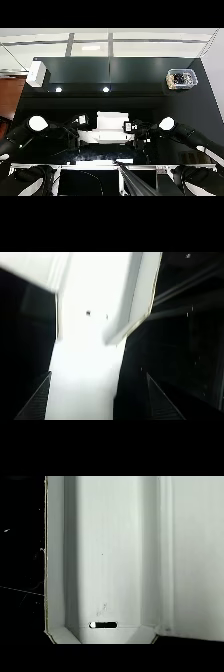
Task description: Fold the box and place the chain.
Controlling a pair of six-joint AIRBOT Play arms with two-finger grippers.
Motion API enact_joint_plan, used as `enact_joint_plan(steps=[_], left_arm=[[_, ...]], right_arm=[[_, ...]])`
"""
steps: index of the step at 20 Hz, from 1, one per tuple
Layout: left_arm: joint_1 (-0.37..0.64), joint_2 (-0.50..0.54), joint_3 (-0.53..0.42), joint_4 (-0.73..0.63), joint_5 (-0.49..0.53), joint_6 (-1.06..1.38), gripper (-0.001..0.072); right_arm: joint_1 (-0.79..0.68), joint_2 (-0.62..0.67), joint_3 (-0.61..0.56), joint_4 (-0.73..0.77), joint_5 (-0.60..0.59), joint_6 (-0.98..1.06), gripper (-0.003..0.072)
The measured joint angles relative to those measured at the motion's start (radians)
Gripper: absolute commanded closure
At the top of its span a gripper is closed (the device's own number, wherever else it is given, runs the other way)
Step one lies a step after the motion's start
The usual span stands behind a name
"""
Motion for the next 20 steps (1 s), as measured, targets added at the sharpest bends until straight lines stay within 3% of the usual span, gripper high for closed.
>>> enact_joint_plan(steps=[7, 9, 12, 20], left_arm=[[-0.047, -0.09, -0.01, -0.127, 0.077, 0.2, 0.0041], [-0.05, -0.1, -0.011, -0.137, 0.08, 0.218, 0.0216], [-0.053, -0.107, -0.011, -0.144, 0.093, 0.235, 0.0361], [-0.095, -0.113, -0.011, -0.175, 0.121, 0.248, 0.0379]], right_arm=[[0.0, 0.0, 0.0, 0.0, 0.0, 0.0, 0.0238], [0.0, 0.0, 0.0, 0.0, 0.0, 0.0, 0.0238], [0.0, 0.0, 0.0, 0.0, 0.001, 0.0, 0.0238], [0.0, 0.0, 0.0, 0.0, 0.0, 0.0, 0.0238]])
